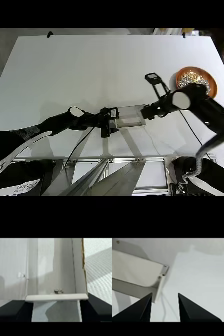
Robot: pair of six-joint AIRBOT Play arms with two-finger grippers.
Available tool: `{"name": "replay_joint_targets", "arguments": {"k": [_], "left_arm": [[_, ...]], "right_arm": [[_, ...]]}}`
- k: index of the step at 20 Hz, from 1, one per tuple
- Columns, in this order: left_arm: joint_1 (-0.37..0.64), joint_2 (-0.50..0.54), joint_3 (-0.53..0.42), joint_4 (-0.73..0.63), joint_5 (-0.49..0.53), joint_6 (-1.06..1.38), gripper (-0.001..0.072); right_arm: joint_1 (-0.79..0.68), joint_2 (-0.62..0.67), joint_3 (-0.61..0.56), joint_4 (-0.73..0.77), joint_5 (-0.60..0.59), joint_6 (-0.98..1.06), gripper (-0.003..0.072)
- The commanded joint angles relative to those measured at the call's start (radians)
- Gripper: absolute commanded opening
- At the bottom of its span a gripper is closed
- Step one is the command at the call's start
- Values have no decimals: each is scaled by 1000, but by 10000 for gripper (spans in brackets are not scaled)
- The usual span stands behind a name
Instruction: Fold the box and place the chain.
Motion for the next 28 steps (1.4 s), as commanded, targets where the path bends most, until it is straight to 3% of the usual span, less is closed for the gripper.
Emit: {"name": "replay_joint_targets", "arguments": {"k": [1, 5, 11, 15, 19, 23, 28], "left_arm": [[0, 0, 0, 0, 0, 0, 370], [0, 0, 0, 0, 0, 0, 370], [0, 0, 0, 0, 0, 0, 370], [0, 0, 0, 0, 0, 0, 370], [0, 0, 0, 0, 0, 0, 370], [0, 0, 0, 0, 0, 0, 370], [0, 0, 0, 0, 0, 0, 370]], "right_arm": [[-86, 59, 5, -1, 61, -87, 364], [-163, 60, 5, -3, 39, -176, 363], [-236, 55, 14, -4, -200, -250, 361], [-347, -5, 156, -5, -206, -285, 360], [-527, -146, 288, -5, -203, -285, 330], [-693, -266, 301, -7, -218, -285, 330], [-792, -353, 301, -7, -205, -283, 320]]}}
